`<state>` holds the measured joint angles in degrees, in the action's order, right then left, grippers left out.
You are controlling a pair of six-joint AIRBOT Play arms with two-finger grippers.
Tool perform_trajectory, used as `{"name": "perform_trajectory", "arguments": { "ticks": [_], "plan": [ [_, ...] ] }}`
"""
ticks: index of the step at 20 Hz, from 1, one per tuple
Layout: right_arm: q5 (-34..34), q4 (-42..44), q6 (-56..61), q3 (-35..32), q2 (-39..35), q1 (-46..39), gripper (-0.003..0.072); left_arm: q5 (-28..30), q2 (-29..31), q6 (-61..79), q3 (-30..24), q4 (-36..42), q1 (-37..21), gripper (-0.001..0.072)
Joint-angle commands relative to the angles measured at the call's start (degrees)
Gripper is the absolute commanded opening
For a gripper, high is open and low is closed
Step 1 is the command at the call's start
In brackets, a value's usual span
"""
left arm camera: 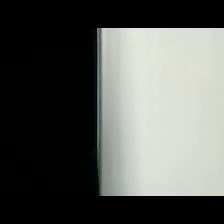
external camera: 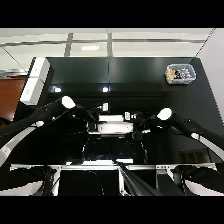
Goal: Fold the box and place the chain.
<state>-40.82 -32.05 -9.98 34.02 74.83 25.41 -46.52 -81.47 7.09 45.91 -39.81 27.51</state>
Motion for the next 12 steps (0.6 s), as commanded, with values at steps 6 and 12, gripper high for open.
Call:
{"name": "perform_trajectory", "arguments": {
  "ticks": [6, 12],
  "plan": [
    [0.13, -0.66, 0.50, 0.07, 0.11, 0.11, 0.0477, -0.04, -0.02, -0.02, 0.07, -0.02, -0.02, 0.0027],
    [0.15, -0.66, 0.52, 0.07, 0.11, 0.13, 0.0477, -0.04, 1.07, -0.07, 0.07, -0.31, -0.11, 0.0348]
  ]
}}
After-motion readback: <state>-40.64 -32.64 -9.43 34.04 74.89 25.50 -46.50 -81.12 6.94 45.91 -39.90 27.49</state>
